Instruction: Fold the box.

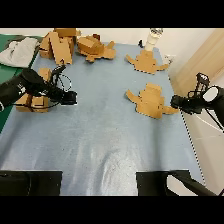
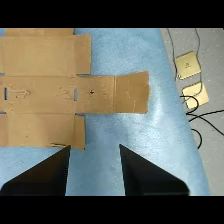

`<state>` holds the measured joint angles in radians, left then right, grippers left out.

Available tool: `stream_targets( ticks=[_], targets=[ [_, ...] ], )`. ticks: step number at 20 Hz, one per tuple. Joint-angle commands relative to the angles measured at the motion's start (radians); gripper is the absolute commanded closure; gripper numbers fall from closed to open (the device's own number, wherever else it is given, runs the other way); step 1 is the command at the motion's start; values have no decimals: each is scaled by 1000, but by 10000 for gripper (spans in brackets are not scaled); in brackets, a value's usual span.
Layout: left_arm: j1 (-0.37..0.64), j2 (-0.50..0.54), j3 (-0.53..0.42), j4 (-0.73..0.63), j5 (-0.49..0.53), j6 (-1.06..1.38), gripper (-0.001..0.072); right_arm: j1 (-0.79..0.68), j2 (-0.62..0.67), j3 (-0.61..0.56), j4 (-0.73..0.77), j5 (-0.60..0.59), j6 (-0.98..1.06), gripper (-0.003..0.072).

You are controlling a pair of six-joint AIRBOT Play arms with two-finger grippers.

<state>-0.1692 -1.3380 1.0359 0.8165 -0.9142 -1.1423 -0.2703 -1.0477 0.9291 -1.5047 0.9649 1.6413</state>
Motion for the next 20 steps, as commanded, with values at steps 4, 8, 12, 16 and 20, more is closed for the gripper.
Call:
stream_targets(
  ticks=[4, 8, 12, 16, 20],
  targets=[
    [0, -2, 0, -9, 31, 0, 695, 0, -13, 0, -5, 21, 0, 592],
    [0, -2, 0, -10, 31, 0, 695, -4, -14, 11, -95, -14, -22, 570],
    [0, -2, 0, -10, 31, 0, 695, -151, -123, 145, -58, 47, -92, 297],
    [0, -2, 0, -26, 31, -3, 695, -360, -335, 239, 344, 53, -297, 228],
    [0, -2, 0, -89, 27, 2, 695, -441, -499, 252, 661, 96, -518, 228]
  ],
)
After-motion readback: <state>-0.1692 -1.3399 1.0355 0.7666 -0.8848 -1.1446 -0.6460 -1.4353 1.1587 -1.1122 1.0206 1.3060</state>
